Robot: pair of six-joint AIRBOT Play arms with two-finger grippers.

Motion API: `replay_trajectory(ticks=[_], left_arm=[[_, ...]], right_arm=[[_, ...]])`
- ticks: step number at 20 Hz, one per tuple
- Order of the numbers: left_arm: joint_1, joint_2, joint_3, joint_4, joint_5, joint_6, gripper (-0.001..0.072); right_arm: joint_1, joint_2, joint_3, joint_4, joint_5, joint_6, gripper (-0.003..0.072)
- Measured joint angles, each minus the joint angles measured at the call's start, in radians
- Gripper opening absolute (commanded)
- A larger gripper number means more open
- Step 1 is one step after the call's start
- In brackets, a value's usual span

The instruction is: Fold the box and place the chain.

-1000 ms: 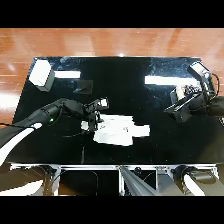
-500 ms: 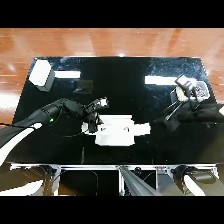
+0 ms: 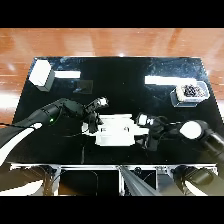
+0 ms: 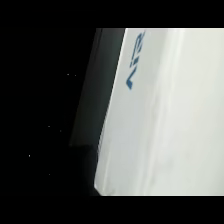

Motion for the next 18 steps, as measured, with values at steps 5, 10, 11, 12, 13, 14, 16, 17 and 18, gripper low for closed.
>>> replay_trajectory(ticks=[5,10,11,12,13,14,16,17,18], left_arm=[[0.001,0.0,0.0,0.0,-0.001,-0.008,0.0019],[0.002,0.0,0.0,0.0,-0.001,-0.011,0.0019],[0.002,0.0,0.0,0.0,-0.002,-0.011,0.0019],[0.002,0.0,0.0,0.0,-0.002,-0.011,0.0019],[0.002,0.0,0.0,0.0,-0.002,-0.011,0.0019],[0.002,0.0,0.0,0.0,-0.002,-0.011,0.0019],[0.002,0.0,0.0,0.0,-0.002,-0.012,0.0019],[0.002,0.0,0.0,0.0,-0.002,-0.014,0.0019],[0.002,0.0,0.0,0.0,-0.002,-0.015,0.0019]], right_arm=[[0.11,-0.069,-0.009,-0.032,-0.048,-0.079,0.0699],[0.138,-0.106,-0.011,-0.055,-0.083,-0.124,0.0699],[0.144,-0.117,-0.011,-0.055,-0.096,-0.129,0.0699],[0.152,-0.129,-0.011,-0.058,-0.114,-0.135,0.0699],[0.161,-0.142,-0.011,-0.058,-0.132,-0.138,0.0699],[0.171,-0.155,-0.011,-0.06,-0.149,-0.138,0.0699],[0.184,-0.177,-0.011,-0.058,-0.179,-0.127,0.0699],[0.188,-0.183,-0.011,-0.055,-0.198,-0.11,0.0699],[0.192,-0.188,-0.008,-0.05,-0.218,-0.089,0.0699]])
